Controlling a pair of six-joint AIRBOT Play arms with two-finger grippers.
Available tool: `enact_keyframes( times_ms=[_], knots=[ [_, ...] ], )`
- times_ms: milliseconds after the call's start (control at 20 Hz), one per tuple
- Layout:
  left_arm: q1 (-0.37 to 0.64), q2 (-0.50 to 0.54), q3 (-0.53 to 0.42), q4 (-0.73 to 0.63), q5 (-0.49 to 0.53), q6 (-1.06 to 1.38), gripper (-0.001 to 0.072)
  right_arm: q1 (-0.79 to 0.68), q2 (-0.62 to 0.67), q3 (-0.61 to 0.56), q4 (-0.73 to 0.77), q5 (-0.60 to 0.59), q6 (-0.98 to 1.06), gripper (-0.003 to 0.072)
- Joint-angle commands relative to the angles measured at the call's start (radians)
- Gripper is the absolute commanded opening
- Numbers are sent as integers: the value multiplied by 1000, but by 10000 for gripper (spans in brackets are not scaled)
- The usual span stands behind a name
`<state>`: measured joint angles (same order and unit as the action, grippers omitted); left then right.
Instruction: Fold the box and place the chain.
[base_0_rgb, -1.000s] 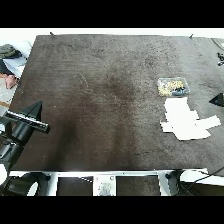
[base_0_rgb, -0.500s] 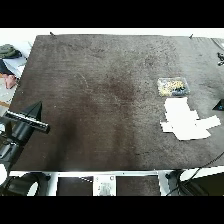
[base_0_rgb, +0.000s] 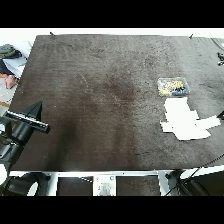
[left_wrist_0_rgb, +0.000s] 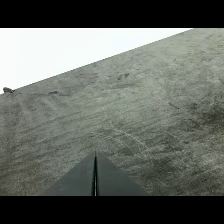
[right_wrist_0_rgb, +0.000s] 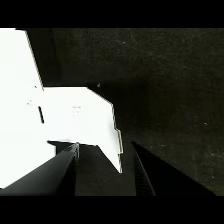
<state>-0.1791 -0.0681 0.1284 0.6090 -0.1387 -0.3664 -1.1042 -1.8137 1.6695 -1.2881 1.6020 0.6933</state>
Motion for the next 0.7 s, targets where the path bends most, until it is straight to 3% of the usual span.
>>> enact_keyframes(
  times_ms=[0,300,400,550,600,650],
  knots=[
    [-1,0,0,0,0,0,13,-21,-31,0,62,42,-9,394],
    [-1,0,0,0,0,0,13,19,-107,0,49,101,-9,376],
    [-1,0,0,0,0,0,13,19,-119,0,35,122,-9,315],
    [-1,0,0,0,0,0,13,18,-135,-2,36,158,-17,313],
    [-1,0,0,0,0,0,13,18,-142,-2,42,174,-24,234],
    [-1,0,0,0,0,0,13,19,-148,-3,45,188,-24,228]
  ],
)
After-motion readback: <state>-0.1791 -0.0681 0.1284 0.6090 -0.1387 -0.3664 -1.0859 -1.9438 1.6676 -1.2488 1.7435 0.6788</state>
